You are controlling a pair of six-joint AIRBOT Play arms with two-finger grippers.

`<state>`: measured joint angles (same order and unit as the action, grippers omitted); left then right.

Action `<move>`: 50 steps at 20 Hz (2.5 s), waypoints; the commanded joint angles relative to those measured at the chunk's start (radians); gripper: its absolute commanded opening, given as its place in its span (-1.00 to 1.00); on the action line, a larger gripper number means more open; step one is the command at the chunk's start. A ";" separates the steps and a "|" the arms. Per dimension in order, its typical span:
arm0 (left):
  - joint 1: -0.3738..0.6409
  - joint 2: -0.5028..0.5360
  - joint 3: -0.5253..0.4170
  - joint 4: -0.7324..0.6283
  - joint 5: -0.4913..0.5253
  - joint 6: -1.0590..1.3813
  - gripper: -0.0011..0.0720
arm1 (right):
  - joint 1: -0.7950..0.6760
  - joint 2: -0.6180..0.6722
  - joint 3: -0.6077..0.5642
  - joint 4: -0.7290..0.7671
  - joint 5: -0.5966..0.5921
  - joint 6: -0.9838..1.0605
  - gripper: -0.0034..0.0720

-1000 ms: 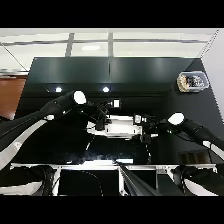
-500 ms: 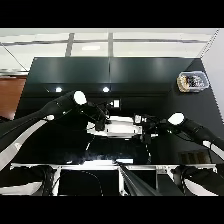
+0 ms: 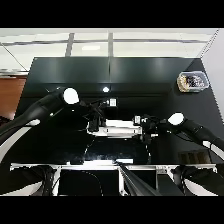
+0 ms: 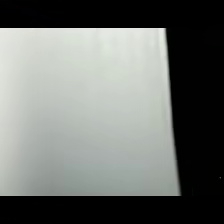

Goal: Fold the box and place the chain.

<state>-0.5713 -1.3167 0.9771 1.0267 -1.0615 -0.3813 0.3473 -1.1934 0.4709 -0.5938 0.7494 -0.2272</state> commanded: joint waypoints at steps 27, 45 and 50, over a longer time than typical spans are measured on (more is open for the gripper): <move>-0.015 -0.020 -0.181 -0.317 0.330 -0.420 -0.90 | 0.023 -0.001 -0.001 -0.024 -0.002 0.003 -0.46; 0.046 0.206 -0.108 0.064 -0.099 -0.537 -0.90 | 0.023 -0.001 -0.001 -0.023 -0.002 0.003 -0.46; 0.087 0.273 -0.287 -0.031 -0.042 -0.137 0.46 | 0.023 -0.001 -0.001 -0.023 -0.002 0.003 -0.46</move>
<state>-0.4934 -1.0763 0.7696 1.0260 -1.0939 -0.7689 0.3695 -1.1934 0.4698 -0.6163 0.7475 -0.2241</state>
